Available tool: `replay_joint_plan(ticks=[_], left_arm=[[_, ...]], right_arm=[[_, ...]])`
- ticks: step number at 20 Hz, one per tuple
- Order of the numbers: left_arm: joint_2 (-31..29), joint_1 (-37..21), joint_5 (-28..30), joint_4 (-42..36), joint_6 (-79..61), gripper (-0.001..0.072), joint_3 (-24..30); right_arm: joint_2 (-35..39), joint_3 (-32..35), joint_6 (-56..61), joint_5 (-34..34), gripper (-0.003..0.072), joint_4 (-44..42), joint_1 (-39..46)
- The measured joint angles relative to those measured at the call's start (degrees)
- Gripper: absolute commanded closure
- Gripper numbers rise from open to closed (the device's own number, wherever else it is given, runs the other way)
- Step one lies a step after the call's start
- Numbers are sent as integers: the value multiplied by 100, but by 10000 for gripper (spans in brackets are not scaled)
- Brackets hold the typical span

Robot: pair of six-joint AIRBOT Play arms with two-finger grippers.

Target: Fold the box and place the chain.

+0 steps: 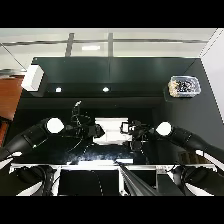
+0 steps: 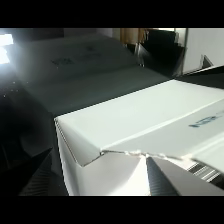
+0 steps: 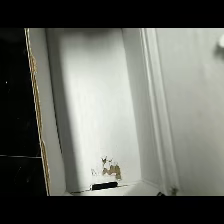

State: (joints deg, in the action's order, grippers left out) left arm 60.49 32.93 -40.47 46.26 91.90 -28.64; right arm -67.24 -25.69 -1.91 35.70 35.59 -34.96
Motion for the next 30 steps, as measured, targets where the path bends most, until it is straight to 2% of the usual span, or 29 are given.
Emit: replay_joint_plan(ticks=[6,14,18,19,20,21,25,26,27,30], left_arm=[[0,120,68,356,372,90,0],[2,896,136,1980,1873,93,-203],[35,1126,-70,2686,2518,96,-431],[72,1191,-125,2870,2658,120,-490],[131,1268,-238,3075,2793,187,-570],[214,1346,-413,3285,2918,221,-664],[645,1657,-857,3738,3250,240,-1134],[767,1725,-942,3810,3335,330,-1255],[898,1794,-1045,3884,3416,377,-1386],[1202,1954,-1311,4033,3567,377,-1681]], right_arm=[[0,0,0,-2,273,0,-2],[-2,0,0,0,272,0,-2],[0,0,0,0,273,0,0],[0,0,0,0,272,0,0],[-2,0,0,-2,273,0,0],[0,0,0,0,273,0,-2],[0,0,0,-7,273,0,-2],[0,0,0,-7,273,0,-2],[0,0,0,-9,273,0,-2],[0,0,0,-13,273,0,-2]])
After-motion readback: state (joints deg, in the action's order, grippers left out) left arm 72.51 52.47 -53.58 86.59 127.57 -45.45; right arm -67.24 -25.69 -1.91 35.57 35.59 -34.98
